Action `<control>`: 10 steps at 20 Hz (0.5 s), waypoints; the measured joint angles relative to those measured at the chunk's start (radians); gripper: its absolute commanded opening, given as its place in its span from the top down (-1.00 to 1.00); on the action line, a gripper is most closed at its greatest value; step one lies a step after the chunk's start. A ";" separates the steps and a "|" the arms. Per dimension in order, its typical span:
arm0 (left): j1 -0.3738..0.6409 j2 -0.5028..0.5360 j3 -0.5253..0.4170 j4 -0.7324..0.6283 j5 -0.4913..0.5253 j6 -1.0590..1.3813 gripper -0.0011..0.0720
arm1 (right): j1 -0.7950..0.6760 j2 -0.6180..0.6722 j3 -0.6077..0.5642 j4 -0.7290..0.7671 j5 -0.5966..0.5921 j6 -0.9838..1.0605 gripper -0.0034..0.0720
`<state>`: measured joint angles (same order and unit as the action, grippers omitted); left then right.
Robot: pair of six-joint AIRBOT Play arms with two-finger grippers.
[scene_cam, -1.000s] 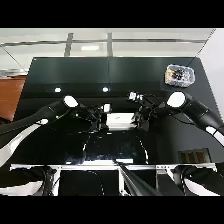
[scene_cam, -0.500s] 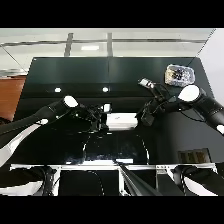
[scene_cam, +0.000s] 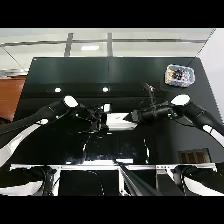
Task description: Fold the box and place the chain.
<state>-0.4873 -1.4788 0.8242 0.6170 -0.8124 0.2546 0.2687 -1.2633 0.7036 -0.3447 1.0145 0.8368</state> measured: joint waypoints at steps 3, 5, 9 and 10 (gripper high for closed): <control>0.000 0.000 0.000 0.000 0.000 0.000 -0.15 | 0.005 -0.048 -0.005 -0.015 -0.034 0.031 0.87; 0.000 0.000 0.000 0.000 0.000 0.000 -0.15 | 0.007 -0.066 -0.006 -0.032 -0.045 0.052 0.87; 0.000 0.000 0.000 0.000 0.000 0.000 -0.14 | 0.009 -0.080 -0.006 -0.071 -0.061 0.075 0.87; 0.000 0.000 0.000 0.000 0.000 0.000 -0.14 | 0.009 -0.082 -0.006 -0.080 -0.062 0.077 0.87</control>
<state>-0.4873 -1.4788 0.8242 0.6167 -0.8120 0.2546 0.2779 -1.3457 0.6975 -0.4244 0.9524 0.9142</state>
